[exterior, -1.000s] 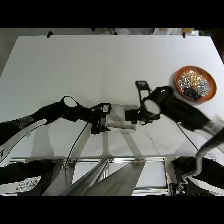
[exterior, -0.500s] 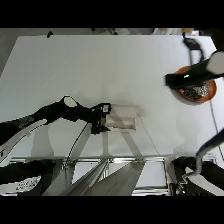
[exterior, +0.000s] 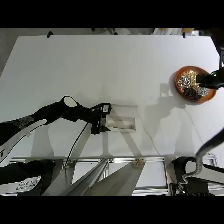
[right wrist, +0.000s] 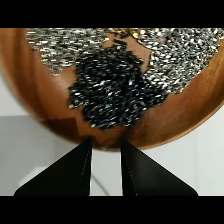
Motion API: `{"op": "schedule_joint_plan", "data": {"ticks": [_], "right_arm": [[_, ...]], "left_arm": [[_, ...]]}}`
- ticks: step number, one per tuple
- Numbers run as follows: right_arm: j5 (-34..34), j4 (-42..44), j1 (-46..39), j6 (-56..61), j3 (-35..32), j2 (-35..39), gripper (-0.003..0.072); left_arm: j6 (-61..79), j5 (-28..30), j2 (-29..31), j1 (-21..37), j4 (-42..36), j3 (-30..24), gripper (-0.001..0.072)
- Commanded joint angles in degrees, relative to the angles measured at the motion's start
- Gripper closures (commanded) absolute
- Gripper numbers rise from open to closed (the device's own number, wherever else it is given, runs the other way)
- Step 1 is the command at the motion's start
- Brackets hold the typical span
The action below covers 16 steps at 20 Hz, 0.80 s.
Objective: Fold the box and place the chain.
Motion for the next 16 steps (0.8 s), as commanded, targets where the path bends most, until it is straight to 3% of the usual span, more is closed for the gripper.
{"op": "schedule_joint_plan", "data": {"ticks": [1,14,16], "right_arm": [[-4.1,-0.7,-1.6,-0.7,0.1,-5.5,0.0489],[-4.8,2.8,-1.6,-0.7,0.0,-10.7,0.0494],[-4.3,2.8,-1.6,-0.7,0.1,-10.8,0.0544]], "left_arm": [[0.0,0.0,0.0,0.0,0.0,0.0,0.0501],[0.0,0.0,0.0,0.0,0.0,0.0,0.0501],[0.0,0.0,0.0,0.0,0.0,0.0,0.0501]]}}
